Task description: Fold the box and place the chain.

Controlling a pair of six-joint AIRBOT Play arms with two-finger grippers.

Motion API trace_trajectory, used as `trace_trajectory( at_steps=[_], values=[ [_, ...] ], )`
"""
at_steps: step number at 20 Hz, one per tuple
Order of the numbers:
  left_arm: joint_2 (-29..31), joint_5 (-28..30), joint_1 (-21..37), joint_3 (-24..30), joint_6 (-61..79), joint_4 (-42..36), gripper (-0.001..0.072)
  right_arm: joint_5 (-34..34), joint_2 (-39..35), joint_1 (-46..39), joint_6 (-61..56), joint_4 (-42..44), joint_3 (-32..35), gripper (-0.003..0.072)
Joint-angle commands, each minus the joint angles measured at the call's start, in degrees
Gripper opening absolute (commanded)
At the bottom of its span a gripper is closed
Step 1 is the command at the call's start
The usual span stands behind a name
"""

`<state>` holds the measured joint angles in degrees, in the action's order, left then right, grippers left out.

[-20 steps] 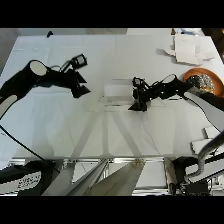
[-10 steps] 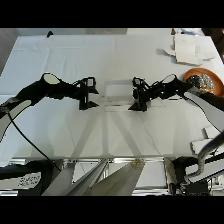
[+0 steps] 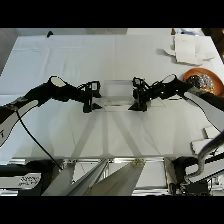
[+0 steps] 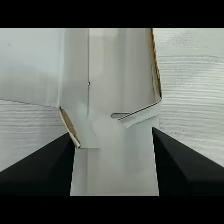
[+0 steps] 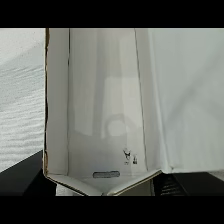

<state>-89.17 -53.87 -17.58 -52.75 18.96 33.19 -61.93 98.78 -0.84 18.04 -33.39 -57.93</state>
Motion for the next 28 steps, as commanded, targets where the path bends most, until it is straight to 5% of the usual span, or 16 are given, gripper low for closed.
trace_trajectory(
  at_steps=[1, 8, 11, 22, 24, 28],
  values=[
    [-0.79, -0.63, -0.50, 0.02, 0.11, 0.11, 0.0499, 0.00, 0.02, 0.00, 0.00, 0.00, 0.02, 0.0518],
    [-1.07, 2.60, -0.48, 0.02, 3.17, -0.20, 0.0494, 0.00, 0.02, 0.00, 0.00, 0.00, 0.02, 0.0518],
    [-1.07, 3.04, -0.50, 0.02, 6.58, -0.20, 0.0384, 0.00, 0.02, 0.00, -0.02, 0.00, 0.02, 0.0518],
    [-1.38, 0.61, -1.90, 0.02, 12.87, -2.80, 0.0374, 0.00, 0.02, 0.00, 0.00, 0.00, 0.02, 0.0518],
    [-2.01, 2.38, -2.34, 0.02, 13.27, -2.82, 0.0222, 0.00, 0.02, 0.00, 0.00, 0.00, 0.04, 0.0518],
    [-2.78, 3.61, -2.58, 0.02, 13.66, -2.95, 0.0206, 0.00, 0.02, 0.00, 0.00, 0.00, 0.02, 0.0518]
  ],
)
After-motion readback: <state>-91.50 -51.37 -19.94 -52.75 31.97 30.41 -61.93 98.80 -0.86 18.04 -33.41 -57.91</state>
